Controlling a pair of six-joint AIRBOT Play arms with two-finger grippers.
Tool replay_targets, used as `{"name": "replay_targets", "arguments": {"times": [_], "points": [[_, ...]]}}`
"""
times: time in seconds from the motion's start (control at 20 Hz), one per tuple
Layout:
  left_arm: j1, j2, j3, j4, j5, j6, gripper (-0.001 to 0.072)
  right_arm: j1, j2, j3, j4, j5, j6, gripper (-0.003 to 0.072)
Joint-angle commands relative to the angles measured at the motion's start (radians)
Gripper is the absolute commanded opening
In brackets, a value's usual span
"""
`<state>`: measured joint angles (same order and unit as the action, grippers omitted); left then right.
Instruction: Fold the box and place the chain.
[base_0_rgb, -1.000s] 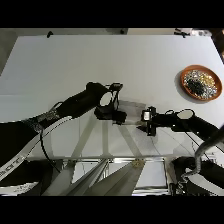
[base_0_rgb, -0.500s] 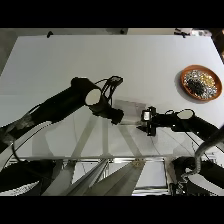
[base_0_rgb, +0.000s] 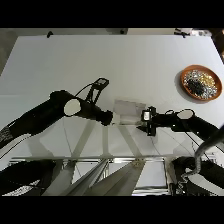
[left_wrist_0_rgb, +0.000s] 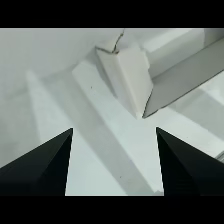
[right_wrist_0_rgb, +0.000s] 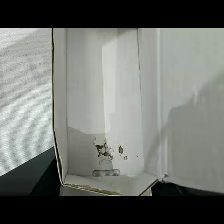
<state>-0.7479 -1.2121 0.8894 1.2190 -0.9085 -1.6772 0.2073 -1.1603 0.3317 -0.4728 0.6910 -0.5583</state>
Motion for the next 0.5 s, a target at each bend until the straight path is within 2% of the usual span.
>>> {"name": "replay_targets", "arguments": {"times": [0.0,0.15,0.2,0.45], "points": [[0.027,-0.027,0.007,-0.040,0.016,-0.008,0.0558,0.000,0.001,0.000,0.000,0.000,0.000,0.0341],[0.047,-0.088,0.101,-0.031,-0.109,-0.034,0.0551,0.000,0.001,0.000,0.000,0.001,0.000,0.0341],[0.051,-0.110,0.145,-0.031,-0.148,-0.037,0.0498,0.000,0.001,0.000,0.000,0.000,0.000,0.0341],[0.051,-0.209,0.348,0.030,-0.328,-0.110,0.0497,0.000,0.001,0.000,0.000,0.000,0.000,0.0341]]}}
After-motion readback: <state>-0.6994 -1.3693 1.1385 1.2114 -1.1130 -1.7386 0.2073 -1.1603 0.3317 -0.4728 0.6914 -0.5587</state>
